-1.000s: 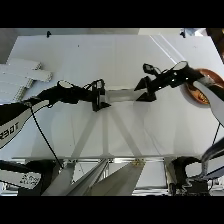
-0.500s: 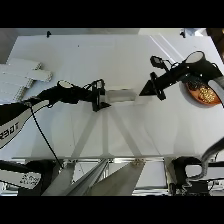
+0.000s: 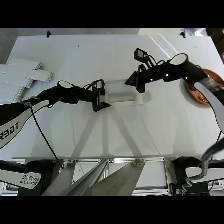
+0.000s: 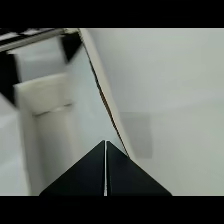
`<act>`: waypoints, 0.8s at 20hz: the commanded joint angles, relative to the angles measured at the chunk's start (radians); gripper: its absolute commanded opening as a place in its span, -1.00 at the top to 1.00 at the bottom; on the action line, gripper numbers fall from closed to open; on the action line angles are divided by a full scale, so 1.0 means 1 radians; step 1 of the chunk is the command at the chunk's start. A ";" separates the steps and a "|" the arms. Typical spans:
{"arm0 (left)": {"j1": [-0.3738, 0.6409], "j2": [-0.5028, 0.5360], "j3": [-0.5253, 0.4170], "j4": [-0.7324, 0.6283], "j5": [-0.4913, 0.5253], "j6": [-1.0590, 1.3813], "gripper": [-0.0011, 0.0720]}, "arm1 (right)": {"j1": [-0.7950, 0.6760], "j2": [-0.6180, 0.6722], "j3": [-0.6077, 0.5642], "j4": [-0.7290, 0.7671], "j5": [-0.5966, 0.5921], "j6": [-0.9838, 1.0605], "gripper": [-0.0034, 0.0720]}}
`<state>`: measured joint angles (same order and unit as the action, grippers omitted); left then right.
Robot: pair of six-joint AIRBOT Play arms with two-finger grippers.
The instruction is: Fold the box and place the chain.
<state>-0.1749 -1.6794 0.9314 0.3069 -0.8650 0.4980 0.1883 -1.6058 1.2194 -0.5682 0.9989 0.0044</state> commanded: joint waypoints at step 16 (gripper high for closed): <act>0.000 0.000 0.000 0.000 0.000 0.002 -0.11 | -0.026 0.003 0.001 -0.019 -0.041 0.127 0.88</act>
<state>-0.1749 -1.6798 0.9310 0.3073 -0.8654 0.5003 0.1799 -1.6459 1.2198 -0.6075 0.9195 0.1246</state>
